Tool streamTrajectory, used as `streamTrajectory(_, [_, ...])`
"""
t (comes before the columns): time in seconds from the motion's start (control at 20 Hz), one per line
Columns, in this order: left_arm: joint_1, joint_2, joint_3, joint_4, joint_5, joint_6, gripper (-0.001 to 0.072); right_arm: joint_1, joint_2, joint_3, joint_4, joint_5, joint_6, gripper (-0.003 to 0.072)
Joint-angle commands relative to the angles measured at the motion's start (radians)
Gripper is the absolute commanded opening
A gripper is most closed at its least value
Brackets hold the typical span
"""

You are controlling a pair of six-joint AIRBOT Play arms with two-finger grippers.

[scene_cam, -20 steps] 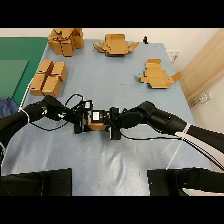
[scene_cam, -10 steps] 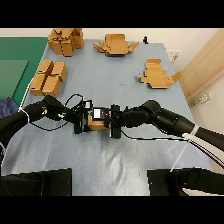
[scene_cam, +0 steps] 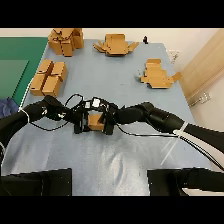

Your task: Fold the box.

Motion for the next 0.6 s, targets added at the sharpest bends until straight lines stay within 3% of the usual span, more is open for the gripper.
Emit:
streamTrajectory(0.0, [0.001,0.0,0.001,0.0,0.001,0.0,0.0168,0.0,-0.025,0.023,0.049,0.059,0.007,0.0007])
streamTrajectory(0.55, [0.001,0.0,0.001,0.0,0.002,0.0,0.0167,0.004,-0.074,0.029,0.026,-0.002,0.007,0.0008])
